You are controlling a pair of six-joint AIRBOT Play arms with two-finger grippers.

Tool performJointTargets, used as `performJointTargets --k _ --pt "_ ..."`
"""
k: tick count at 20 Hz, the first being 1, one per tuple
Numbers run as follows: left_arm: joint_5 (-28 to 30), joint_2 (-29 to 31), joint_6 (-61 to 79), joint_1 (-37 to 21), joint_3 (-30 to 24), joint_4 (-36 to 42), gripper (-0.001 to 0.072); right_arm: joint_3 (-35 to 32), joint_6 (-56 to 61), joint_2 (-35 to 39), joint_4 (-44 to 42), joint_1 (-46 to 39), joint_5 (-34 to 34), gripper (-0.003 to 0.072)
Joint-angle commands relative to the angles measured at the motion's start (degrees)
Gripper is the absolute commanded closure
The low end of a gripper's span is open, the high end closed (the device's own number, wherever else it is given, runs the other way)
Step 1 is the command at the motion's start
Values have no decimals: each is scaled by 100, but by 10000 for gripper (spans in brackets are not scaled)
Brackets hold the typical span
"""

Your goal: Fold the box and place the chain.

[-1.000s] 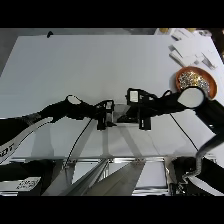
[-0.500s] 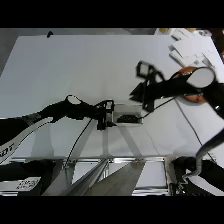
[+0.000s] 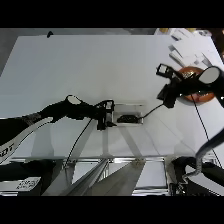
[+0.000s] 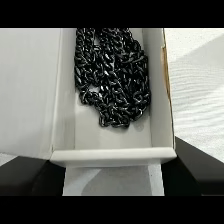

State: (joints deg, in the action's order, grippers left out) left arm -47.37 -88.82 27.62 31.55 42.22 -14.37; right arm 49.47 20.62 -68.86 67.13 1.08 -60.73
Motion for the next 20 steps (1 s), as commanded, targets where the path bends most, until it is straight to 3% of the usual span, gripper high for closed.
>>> performJointTargets --k 1,4,6,11,14,17,18,20 --pt "2 2 2 -2 0 0 502 -579 -227 -210 754 -79 540 482" --pt "2 2 2 -2 0 0 502 -682 -546 -297 767 83 804 477" --pt "0 2 2 -2 0 0 502 -682 -614 -385 787 205 1043 411" --pt "2 2 2 -2 0 0 502 -682 -612 -636 925 212 1209 417" --pt "2 2 2 -2 0 0 502 -682 -610 -756 920 212 1368 505" --pt "2 2 0 -2 0 0 502 -682 -608 -935 916 212 1360 519" --pt "2 2 0 -2 0 0 502 -680 -577 -927 916 214 1316 623" --pt "0 2 0 -2 0 -2 502 -680 -551 -787 935 212 1143 666"
